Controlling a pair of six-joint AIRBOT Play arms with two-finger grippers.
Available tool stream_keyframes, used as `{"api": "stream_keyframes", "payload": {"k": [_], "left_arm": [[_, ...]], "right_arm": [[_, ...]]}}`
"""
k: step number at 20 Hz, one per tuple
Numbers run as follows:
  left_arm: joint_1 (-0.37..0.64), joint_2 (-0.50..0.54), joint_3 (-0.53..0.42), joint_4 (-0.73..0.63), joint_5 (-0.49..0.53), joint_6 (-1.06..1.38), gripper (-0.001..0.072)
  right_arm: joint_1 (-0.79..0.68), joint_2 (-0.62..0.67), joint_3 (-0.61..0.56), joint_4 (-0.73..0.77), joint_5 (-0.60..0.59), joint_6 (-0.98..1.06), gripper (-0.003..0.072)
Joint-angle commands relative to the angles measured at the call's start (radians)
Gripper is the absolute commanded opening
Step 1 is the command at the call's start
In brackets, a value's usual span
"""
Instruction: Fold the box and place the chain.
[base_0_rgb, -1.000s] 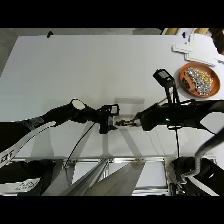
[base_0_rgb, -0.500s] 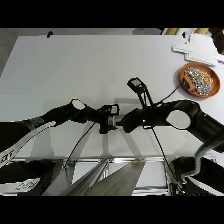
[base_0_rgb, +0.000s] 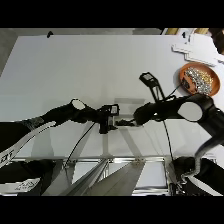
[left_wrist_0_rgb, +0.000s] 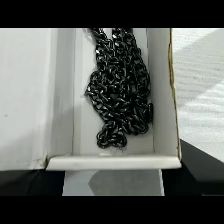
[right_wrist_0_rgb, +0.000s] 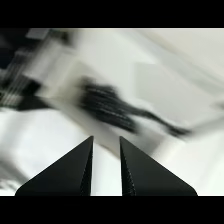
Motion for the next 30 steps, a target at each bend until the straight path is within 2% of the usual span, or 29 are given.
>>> {"api": "stream_keyframes", "payload": {"k": [1, 2, 6, 8, 9, 11, 14, 22, 23, 24, 26, 27, 30], "left_arm": [[0.000, 0.001, 0.000, 0.000, 0.000, 0.000, 0.0206], [0.000, 0.001, 0.000, 0.000, 0.000, 0.000, 0.0206], [0.000, 0.001, 0.000, 0.000, 0.000, 0.000, 0.0206], [0.000, 0.001, 0.000, 0.000, 0.000, 0.000, 0.0206], [0.000, 0.001, 0.000, 0.000, 0.000, 0.000, 0.0206], [0.000, 0.001, 0.000, 0.000, 0.000, 0.000, 0.0206], [0.000, 0.001, 0.000, 0.000, 0.000, 0.000, 0.0206], [0.000, 0.001, 0.000, 0.000, 0.000, 0.000, 0.0206], [0.000, 0.001, 0.000, 0.000, 0.000, 0.000, 0.0206], [0.000, 0.001, 0.000, 0.000, 0.000, 0.000, 0.0206], [0.000, 0.001, 0.000, 0.000, 0.000, 0.000, 0.0206], [0.000, 0.001, 0.000, 0.000, 0.000, 0.000, 0.0206], [0.000, 0.001, 0.000, 0.000, 0.000, 0.000, 0.0206]], "right_arm": [[-0.177, 0.020, 0.000, -0.115, 0.128, -0.042, 0.0179], [-0.215, 0.019, 0.000, -0.126, 0.116, -0.136, 0.0179], [-0.322, 0.018, -0.013, -0.101, 0.095, -0.848, 0.0183], [-0.352, 0.003, -0.050, -0.005, 0.084, -1.168, 0.0214], [-0.355, -0.016, -0.074, 0.049, 0.074, -1.278, 0.0255], [-0.355, -0.061, -0.126, 0.156, 0.024, -1.427, 0.0261], [-0.355, -0.134, -0.166, 0.231, -0.028, -1.561, 0.0261], [-0.354, -0.276, -0.168, 0.382, -0.114, -1.765, 0.0258], [-0.354, -0.295, -0.168, 0.401, -0.124, -1.771, 0.0245], [-0.350, -0.311, -0.168, 0.401, -0.138, -1.770, 0.0167], [-0.351, -0.318, -0.168, 0.390, -0.148, -1.769, 0.0114], [-0.351, -0.312, -0.168, 0.360, -0.148, -1.751, 0.0019], [-0.351, -0.264, -0.168, 0.189, -0.127, -1.539, 0.0018]]}}
